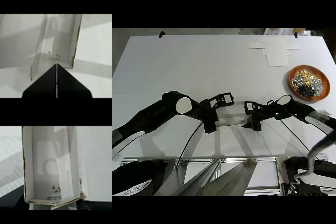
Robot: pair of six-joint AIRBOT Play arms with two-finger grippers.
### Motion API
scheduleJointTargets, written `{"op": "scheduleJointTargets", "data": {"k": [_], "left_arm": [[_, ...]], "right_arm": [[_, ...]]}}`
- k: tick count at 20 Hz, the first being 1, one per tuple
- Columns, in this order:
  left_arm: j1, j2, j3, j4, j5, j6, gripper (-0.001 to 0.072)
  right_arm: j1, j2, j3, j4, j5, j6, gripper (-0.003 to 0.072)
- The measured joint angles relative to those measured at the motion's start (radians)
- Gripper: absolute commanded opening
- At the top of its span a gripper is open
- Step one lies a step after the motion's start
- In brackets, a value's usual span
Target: Fold the box and place the chain.
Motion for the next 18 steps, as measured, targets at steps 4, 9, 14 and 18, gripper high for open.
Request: {"op": "scheduleJointTargets", "data": {"k": [4,9,14,18], "left_arm": [[0.04,-0.018,-0.051,0.026,-0.029,-0.003,0.0003],[0.121,0.019,-0.138,0.025,-0.038,0.111,0.0115],[0.148,0.031,-0.173,-0.047,0.016,0.396,0.0353],[0.153,0.028,-0.179,-0.104,0.108,0.54,0.035]], "right_arm": [[0.0,0.0,0.0,0.0,0.0,0.0,0.032],[0.0,0.0,0.0,0.0,0.0,0.0,0.032],[0.0,0.0,0.0,0.0,0.0,0.0,0.032],[0.0,0.0,0.0,0.0,0.0,0.0,0.032]]}}
